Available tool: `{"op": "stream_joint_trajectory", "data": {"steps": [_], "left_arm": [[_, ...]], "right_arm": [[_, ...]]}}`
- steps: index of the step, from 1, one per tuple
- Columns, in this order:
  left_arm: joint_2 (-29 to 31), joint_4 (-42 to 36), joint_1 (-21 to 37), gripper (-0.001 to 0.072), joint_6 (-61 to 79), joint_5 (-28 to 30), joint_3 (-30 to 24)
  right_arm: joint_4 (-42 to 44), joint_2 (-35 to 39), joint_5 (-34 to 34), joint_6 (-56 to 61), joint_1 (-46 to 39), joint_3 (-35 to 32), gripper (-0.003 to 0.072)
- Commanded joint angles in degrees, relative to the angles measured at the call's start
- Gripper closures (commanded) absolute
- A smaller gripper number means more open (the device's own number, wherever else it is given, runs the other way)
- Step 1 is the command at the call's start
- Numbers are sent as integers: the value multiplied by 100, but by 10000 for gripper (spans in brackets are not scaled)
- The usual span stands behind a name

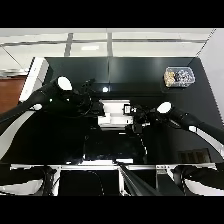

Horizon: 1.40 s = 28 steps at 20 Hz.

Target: Fold the box and place the chain.

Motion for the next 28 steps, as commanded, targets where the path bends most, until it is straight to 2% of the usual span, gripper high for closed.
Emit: {"op": "stream_joint_trajectory", "data": {"steps": [1, 3, 8, 15, 20, 23, 28], "left_arm": [[0, 824, -321, 256, -977, 111, 251], [-2, 1158, -474, 327, -1182, 131, 286], [-37, 1488, -761, 327, -2048, 157, 286], [-42, 3471, -1488, 346, -4028, 282, 289], [-310, 3353, -1567, 345, -4258, -4, 420], [-505, 3440, -1751, 346, -4260, -57, 669], [-549, 3416, -1829, 363, -4413, -46, 691]], "right_arm": [[2, -4, -4, 2, 4, 0, 433], [2, -4, -9, 2, 4, 0, 433], [2, -4, -9, 2, 4, 0, 433], [2, -4, -9, 2, 4, 0, 433], [2, -4, -7, 2, 4, 0, 433], [2, -4, -9, 2, 4, 0, 433], [2, -4, -9, 2, 4, 0, 433]]}}
